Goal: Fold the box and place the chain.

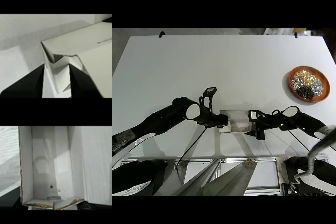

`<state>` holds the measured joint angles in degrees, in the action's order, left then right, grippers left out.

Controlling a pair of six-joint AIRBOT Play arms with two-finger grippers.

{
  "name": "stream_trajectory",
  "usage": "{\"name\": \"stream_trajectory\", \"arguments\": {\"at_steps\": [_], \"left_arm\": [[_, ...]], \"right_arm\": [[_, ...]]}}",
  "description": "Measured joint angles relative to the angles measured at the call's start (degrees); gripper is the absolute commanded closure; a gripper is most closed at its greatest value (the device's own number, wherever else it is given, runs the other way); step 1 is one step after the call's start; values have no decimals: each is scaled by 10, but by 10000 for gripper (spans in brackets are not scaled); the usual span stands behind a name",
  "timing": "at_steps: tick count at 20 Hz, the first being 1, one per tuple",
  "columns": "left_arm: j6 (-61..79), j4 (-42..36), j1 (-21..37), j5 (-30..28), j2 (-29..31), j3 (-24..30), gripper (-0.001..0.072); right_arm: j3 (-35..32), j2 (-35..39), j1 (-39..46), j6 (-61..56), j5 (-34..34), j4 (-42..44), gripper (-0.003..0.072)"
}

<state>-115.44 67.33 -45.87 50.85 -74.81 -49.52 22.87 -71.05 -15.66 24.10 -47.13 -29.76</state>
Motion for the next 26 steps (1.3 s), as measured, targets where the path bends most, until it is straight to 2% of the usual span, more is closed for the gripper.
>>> {"name": "stream_trajectory", "arguments": {"at_steps": [7, 11, 15, 17, 22, 24, 26], "left_arm": [[-115, 80, -42, 69, -65, -83, 363], [-194, 138, -65, 127, -99, -122, 365], [-246, 159, -79, 170, -132, -151, 374], [-264, 164, -85, 175, -143, -157, 446], [-282, 171, -99, 163, -162, -163, 464], [-285, 172, -102, 159, -166, -164, 569], [-286, 173, -103, 157, -167, -164, 581]], "right_arm": [[0, 0, 0, 0, 0, 0, 288], [0, 0, 0, 0, 0, 0, 288], [0, 0, 0, 0, 0, 0, 288], [0, 0, 0, 0, 0, 0, 288], [0, 0, 0, 0, 0, 0, 288], [0, 0, 0, 0, 0, 0, 288], [0, 0, 0, 0, 0, 0, 288]]}}
